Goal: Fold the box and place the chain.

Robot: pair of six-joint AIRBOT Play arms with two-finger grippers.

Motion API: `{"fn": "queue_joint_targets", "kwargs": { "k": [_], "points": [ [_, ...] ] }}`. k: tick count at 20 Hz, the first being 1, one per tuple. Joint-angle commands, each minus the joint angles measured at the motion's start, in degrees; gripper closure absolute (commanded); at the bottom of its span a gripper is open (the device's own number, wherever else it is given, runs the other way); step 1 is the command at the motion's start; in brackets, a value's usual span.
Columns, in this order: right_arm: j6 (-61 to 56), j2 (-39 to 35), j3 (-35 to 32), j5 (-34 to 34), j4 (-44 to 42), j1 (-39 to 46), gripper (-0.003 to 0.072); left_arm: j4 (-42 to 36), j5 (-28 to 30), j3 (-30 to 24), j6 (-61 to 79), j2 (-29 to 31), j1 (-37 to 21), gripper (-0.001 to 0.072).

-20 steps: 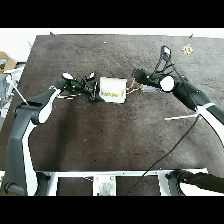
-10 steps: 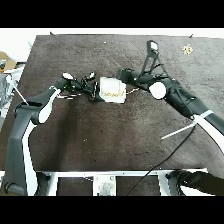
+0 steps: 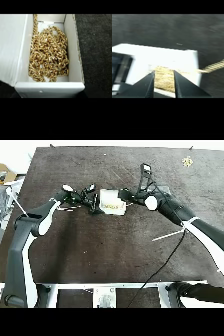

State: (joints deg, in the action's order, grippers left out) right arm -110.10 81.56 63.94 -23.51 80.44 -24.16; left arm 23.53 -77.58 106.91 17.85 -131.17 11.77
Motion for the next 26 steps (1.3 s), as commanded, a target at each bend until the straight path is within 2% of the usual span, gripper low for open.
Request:
{"fn": "queue_joint_targets", "kwargs": {
  "k": [1,6,13,17,18,19,22,23,26],
  "points": [
    [-1.7,0.8,-0.8,-8.0,0.8,6.9,0.0407,0.0,0.0,0.0,0.0,0.0,0.0,0.0246],
    [-4.6,8.6,1.0,-8.5,-0.5,13.6,0.0409,0.0,0.0,0.0,0.0,0.0,0.0,0.0245],
    [-5.3,19.6,11.7,-8.0,-2.8,13.5,0.0408,0.0,0.0,0.0,0.0,0.0,0.0,0.0246],
    [-5.3,22.0,13.1,-7.7,-4.9,13.4,0.0409,0.0,0.0,0.0,0.0,0.0,0.0,0.0246],
    [-5.2,22.0,13.1,-7.1,-4.8,13.1,0.0469,0.0,0.0,0.0,0.0,0.0,0.0,0.0246],
    [-5.3,22.0,13.1,-5.9,-4.9,12.9,0.0498,0.0,0.0,0.0,0.0,0.0,0.0,0.0246],
    [-5.7,22.0,13.1,-4.6,-4.8,11.6,0.0502,0.0,0.0,0.0,0.0,0.0,0.0,0.0245],
    [-5.7,22.0,13.1,-4.5,-4.8,11.2,0.0571,0.0,0.0,0.0,0.0,0.0,0.0,0.0246],
    [-5.6,21.0,13.1,-4.9,-4.1,10.2,0.0677,0.0,0.0,0.0,0.0,0.0,0.0,0.0246]
  ]
}}
